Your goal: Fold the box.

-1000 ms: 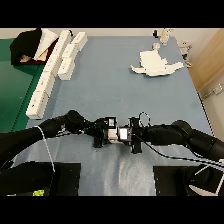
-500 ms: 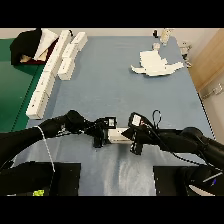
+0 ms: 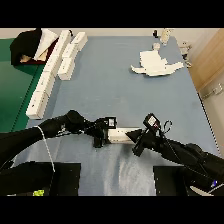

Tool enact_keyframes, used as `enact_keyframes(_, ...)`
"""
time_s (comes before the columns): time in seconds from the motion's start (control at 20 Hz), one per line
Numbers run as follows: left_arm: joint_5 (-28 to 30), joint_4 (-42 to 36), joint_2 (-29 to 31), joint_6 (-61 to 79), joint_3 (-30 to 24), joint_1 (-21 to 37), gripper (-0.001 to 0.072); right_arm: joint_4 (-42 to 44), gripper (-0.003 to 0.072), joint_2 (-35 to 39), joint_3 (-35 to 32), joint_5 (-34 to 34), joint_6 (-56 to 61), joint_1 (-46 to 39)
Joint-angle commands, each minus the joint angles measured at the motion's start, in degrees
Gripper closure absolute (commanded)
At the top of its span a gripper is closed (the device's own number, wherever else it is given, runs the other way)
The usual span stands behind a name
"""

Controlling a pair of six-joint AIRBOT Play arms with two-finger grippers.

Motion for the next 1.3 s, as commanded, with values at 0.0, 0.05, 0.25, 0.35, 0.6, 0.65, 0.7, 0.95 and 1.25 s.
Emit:
enact_keyframes(0.0, 0.0, 0.0, 0.0, 0.0, 0.1, 0.0, 0.0222, 0.6, 0.0684, -0.9, -0.9, 2.1, 0.5, 0.3)
enact_keyframes(0.05, 0.0, 0.0, 0.0, 0.0, 0.1, 0.0, 0.0222, 0.6, 0.0684, -0.9, -0.9, 2.0, 0.5, 0.3)
enact_keyframes(0.25, 0.0, 0.0, 0.0, 0.0, 0.1, 0.0, 0.0221, 0.0, 0.0684, -1.3, -2.3, 2.6, 0.4, 3.0)
enact_keyframes(0.35, 0.0, 0.0, 0.0, 0.0, 0.1, 0.0, 0.0222, -0.4, 0.0684, -3.0, -2.7, 3.3, 0.4, 3.4)
enact_keyframes(0.6, 0.0, 0.0, 0.0, 0.0, 0.1, 0.0, 0.0222, -0.5, 0.0684, -6.2, -2.7, 3.3, 0.4, 3.5)
enact_keyframes(0.65, 0.0, 0.0, 0.0, 0.0, 0.1, 0.0, 0.0222, -0.7, 0.0684, -6.1, -2.7, 3.4, 0.4, 3.5)
enact_keyframes(0.7, 0.0, 0.0, 0.0, 0.0, 0.1, 0.0, 0.0222, -0.9, 0.0684, -6.1, -2.7, 3.4, 0.4, 3.4)
enact_keyframes(0.95, 0.0, 0.0, 0.0, 0.0, 0.1, 0.0, 0.0222, -1.8, 0.0683, -6.2, -2.7, 3.3, 0.4, 3.4)
enact_keyframes(1.25, 0.0, 0.0, 0.0, 0.0, 0.1, 0.0, 0.0222, -1.8, 0.0683, -5.1, -2.0, 3.8, 0.4, 3.5)
